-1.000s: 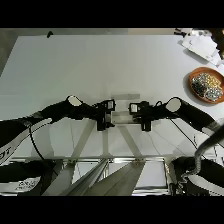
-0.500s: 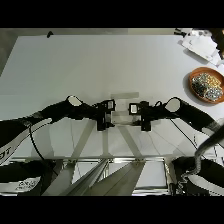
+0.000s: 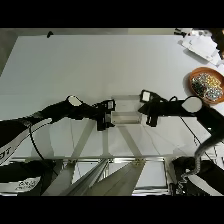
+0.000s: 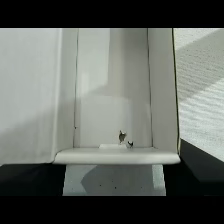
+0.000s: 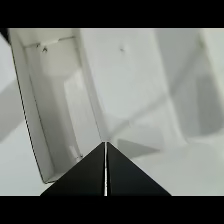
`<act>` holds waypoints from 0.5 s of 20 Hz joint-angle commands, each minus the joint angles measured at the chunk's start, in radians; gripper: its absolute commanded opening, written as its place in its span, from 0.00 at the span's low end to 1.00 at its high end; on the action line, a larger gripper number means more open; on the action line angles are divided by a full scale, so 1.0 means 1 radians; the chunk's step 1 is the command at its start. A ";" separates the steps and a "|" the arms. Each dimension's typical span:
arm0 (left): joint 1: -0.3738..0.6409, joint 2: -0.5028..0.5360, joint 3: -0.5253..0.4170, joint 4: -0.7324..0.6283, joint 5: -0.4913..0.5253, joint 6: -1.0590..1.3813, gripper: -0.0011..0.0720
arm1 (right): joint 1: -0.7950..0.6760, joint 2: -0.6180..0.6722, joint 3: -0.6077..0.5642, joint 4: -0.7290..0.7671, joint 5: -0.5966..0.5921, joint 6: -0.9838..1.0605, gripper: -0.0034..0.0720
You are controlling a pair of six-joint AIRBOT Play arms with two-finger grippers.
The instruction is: Fold the box and place the chain.
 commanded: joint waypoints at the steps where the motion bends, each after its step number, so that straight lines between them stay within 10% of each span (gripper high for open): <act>1: 0.001 0.000 0.000 0.000 0.000 -0.001 0.48 | -0.138 0.109 0.000 -0.035 0.134 0.492 0.05; 5: 0.001 0.000 0.000 0.000 0.000 -0.001 0.48 | -0.348 0.116 0.000 -0.250 0.289 0.974 0.05; 10: 0.001 0.000 0.000 0.000 0.000 -0.001 0.48 | -0.437 0.077 -0.019 -0.370 0.293 1.071 0.05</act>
